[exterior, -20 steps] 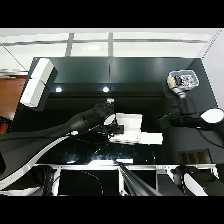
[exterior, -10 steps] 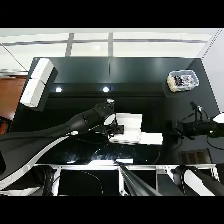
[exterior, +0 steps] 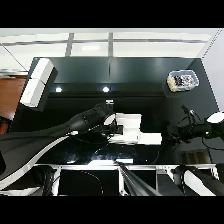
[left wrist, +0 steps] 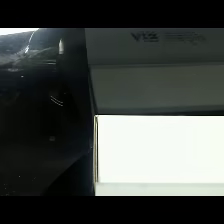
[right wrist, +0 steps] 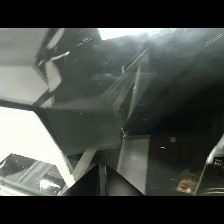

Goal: Fold the box and place the chain.

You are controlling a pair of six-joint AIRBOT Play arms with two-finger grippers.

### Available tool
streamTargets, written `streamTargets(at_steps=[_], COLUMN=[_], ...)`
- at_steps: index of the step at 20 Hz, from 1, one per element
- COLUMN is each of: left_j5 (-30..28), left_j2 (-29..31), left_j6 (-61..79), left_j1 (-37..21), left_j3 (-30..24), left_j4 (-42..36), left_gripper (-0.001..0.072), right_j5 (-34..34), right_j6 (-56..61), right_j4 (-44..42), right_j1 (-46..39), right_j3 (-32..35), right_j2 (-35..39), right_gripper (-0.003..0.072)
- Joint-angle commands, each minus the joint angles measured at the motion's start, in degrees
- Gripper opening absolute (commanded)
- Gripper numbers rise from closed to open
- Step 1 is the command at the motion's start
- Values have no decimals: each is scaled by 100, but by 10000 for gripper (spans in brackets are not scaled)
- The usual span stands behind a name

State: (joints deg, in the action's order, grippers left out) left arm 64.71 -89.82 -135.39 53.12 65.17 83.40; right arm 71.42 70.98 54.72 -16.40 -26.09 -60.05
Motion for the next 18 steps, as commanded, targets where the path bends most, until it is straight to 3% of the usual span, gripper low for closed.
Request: streamTargets(at_steps=[1, 5, 13, 17, 18], left_j5=[37, 70, 57, 59, 59], left_j2=[2, 2, 2, 2, 2], left_j6=[-179, -181, -264, -264, -264], left_j1=[-2, -2, 0, 0, 0], left_j3=[7, 7, 7, 7, 7], left_j4=[122, 173, 308, 308, 302], left_gripper=[27, 27, 27, 27, 27], right_j5=[57, -39, -164, -2, 24], right_j6=[-37, -199, -1134, -1665, -1665], right_j4=[-87, -313, -1679, -2594, -2712], right_j1=[315, 522, 846, 1207, 1226], right_j3=[22, 186, 238, 203, 197], right_j2=[-31, -52, -385, -417, -417], right_gripper=[34, 34, 37, 77, 262])
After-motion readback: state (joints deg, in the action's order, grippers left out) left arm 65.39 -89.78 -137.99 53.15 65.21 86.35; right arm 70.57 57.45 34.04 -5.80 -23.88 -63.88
